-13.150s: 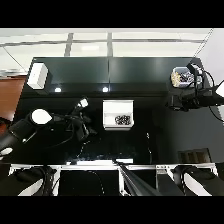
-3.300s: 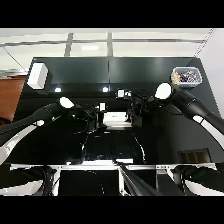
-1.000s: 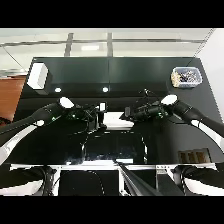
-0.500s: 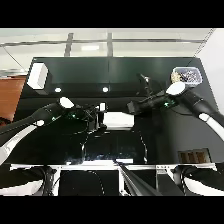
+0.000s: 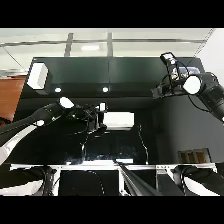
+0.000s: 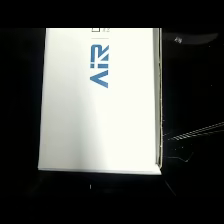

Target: Fold the box and place the chain.

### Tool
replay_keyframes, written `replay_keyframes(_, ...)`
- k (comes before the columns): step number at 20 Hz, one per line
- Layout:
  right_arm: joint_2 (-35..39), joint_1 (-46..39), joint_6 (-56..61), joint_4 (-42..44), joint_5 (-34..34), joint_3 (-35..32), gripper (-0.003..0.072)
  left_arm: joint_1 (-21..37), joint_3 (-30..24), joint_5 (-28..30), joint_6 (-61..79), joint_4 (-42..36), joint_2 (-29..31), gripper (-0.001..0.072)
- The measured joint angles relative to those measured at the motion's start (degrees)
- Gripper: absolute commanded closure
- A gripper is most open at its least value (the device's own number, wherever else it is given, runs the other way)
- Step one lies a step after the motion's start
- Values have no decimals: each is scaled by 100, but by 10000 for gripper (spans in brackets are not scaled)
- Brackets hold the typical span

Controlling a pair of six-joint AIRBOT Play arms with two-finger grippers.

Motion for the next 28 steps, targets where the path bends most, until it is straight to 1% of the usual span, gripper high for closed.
replay_keyframes(5,28,-4,302,-210,-149,11,676,0,0,57,0,-63,0,320)
replay_keyframes(6,33,0,317,-221,-149,11,676,0,0,66,0,-74,0,245)
replay_keyframes(7,35,0,339,-236,-166,11,675,0,0,68,2,-79,-2,21)
replay_keyframes(8,35,0,354,-234,-162,11,676,0,0,70,0,-85,0,-6)
replay_keyframes(12,39,0,378,-190,-72,13,675,13,0,35,-87,-35,151,-6)
replay_keyframes(15,46,0,391,-275,-4,17,675,22,0,-26,-562,365,516,-6)
replay_keyframes(19,46,-7,463,-387,50,17,675,144,0,-424,-1631,1036,1139,-6)
replay_keyframes(22,46,-20,549,-409,68,17,675,326,0,-719,-2361,1255,1515,-6)
replay_keyframes(25,46,-203,660,-428,129,17,675,398,52,-896,-2868,1314,1668,-5)
replay_keyframes(28,46,-592,754,-428,258,17,675,354,245,-951,-3254,1333,1650,1)
